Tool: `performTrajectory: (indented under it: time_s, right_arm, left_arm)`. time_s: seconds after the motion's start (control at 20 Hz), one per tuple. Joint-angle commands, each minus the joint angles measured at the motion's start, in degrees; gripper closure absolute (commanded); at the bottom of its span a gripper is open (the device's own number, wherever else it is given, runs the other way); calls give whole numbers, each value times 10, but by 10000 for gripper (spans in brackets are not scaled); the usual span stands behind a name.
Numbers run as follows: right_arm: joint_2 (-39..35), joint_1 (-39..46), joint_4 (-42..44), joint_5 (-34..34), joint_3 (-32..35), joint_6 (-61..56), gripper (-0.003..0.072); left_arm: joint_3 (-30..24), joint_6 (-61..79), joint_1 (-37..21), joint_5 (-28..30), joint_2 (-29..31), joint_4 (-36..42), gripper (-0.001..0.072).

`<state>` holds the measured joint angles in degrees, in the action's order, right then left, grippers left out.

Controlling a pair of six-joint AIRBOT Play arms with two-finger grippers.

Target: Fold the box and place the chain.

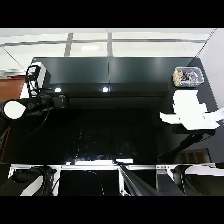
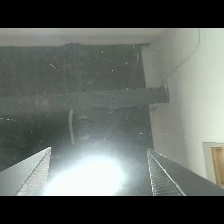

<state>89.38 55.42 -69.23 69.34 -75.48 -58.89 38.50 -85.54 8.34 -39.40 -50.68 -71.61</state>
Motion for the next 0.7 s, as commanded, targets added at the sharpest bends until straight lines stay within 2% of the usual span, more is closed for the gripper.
performTrajectory:
  time_s: [0.0, 0.2, 0.25, 0.3, 0.35, 0.45, 0.5, 0.55, 0.65]
  right_arm:
    - [48, -19, -11, 55, -19, 121, -20]
    - [48, -62, -17, 12, -23, 158, -19]
    - [48, -68, -17, 11, -23, 165, 31]
    - [48, -72, -17, 11, -23, 165, 191]
    - [48, -74, -17, 16, -23, 165, 286]
    - [47, -75, -17, 40, -23, 165, 645]
    - [44, -75, -12, 57, -23, 165, 676]
    - [40, -75, 4, 71, -23, 163, 675]
    - [29, -77, 102, 99, -23, 158, 669]
  left_arm:
    - [0, 0, 0, -1, -1, 3, 9]
    - [0, 0, 0, -5, -1, 3, 9]
    - [0, 0, 0, -5, -1, 3, 9]
    - [0, 0, 0, -6, -1, 3, 9]
    - [0, 0, 0, -9, -1, 3, 9]
    - [0, 0, 0, -20, -1, 3, 9]
    - [0, 0, 0, -22, -1, 3, 9]
    - [0, 0, 0, -23, -1, 3, 9]
    - [0, 0, 0, -23, -1, 3, 9]
